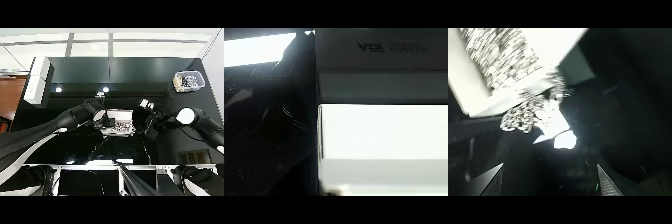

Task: Fold the box and place the chain.

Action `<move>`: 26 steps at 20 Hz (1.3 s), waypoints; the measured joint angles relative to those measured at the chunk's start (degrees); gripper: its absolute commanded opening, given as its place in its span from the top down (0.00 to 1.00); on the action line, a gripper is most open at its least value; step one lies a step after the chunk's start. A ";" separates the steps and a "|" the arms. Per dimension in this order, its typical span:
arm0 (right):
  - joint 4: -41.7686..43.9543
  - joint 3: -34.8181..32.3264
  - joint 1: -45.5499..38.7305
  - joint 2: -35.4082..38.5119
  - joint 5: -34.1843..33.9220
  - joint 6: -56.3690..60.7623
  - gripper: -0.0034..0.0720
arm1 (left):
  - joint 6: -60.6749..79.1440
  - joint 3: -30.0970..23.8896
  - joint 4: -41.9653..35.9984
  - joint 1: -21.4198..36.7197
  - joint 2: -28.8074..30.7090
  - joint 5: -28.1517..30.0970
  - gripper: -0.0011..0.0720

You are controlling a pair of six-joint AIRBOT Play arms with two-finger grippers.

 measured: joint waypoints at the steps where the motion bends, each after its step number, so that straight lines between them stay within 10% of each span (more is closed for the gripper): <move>1: 2.08 -0.83 0.13 -1.25 -1.27 -5.03 0.00 | 0.00 0.00 0.02 0.00 0.00 0.00 0.94; 13: 13.42 -2.91 2.91 -9.46 -12.37 -31.06 0.01 | 0.00 0.00 0.02 0.00 0.00 0.02 0.94; 17: 13.44 -2.91 2.99 -9.99 -14.10 -32.15 0.93 | 0.00 0.00 0.02 0.00 0.00 0.02 0.94; 26: 1.60 -1.84 1.60 -1.68 -9.88 -6.67 0.93 | 0.00 0.00 0.04 0.00 0.00 -0.07 0.94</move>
